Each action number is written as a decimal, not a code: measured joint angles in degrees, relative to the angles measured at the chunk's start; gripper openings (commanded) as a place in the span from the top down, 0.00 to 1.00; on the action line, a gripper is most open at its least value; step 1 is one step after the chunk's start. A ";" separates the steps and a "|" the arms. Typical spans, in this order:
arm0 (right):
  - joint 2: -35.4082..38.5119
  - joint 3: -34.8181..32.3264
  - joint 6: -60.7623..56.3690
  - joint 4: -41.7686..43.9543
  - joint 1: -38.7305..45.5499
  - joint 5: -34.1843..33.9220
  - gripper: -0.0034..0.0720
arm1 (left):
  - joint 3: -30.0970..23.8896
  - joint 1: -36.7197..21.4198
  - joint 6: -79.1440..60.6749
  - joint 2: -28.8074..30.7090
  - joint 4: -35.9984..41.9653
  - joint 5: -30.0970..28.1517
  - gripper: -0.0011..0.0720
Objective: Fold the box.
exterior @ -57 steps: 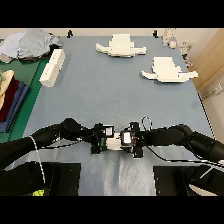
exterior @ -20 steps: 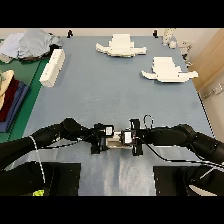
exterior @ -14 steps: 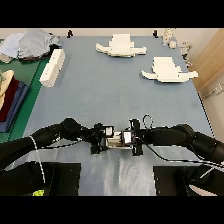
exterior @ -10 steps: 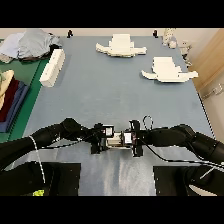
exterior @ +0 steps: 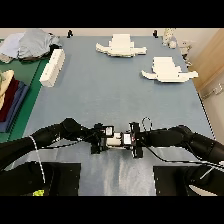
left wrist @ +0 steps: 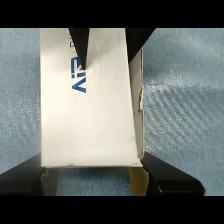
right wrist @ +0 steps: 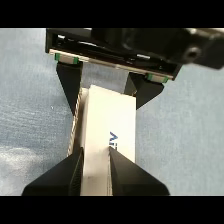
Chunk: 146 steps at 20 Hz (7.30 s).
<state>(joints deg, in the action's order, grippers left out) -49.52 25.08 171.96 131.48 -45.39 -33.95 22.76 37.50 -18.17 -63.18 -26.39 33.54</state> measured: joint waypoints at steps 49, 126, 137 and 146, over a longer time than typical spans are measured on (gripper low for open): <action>12.83 -15.47 -39.95 10.97 -9.73 25.33 0.95 | 0.00 0.00 -0.09 0.00 -0.04 0.00 0.41; -24.76 33.48 -86.62 -46.86 29.00 -30.69 0.95 | 44.15 -59.80 55.21 -31.52 -26.93 -3.69 0.41; -24.76 33.48 -86.60 -46.86 29.00 -30.71 0.95 | 44.94 -59.63 55.06 -32.87 -26.62 -4.52 0.41; -24.76 33.48 -86.60 -46.86 28.98 -30.71 0.95 | 44.96 -59.95 55.28 -31.71 -27.21 -3.56 0.03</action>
<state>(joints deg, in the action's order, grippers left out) -74.28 58.57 85.36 84.62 -16.40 -64.66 67.72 -22.46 37.10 -94.89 -53.60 29.98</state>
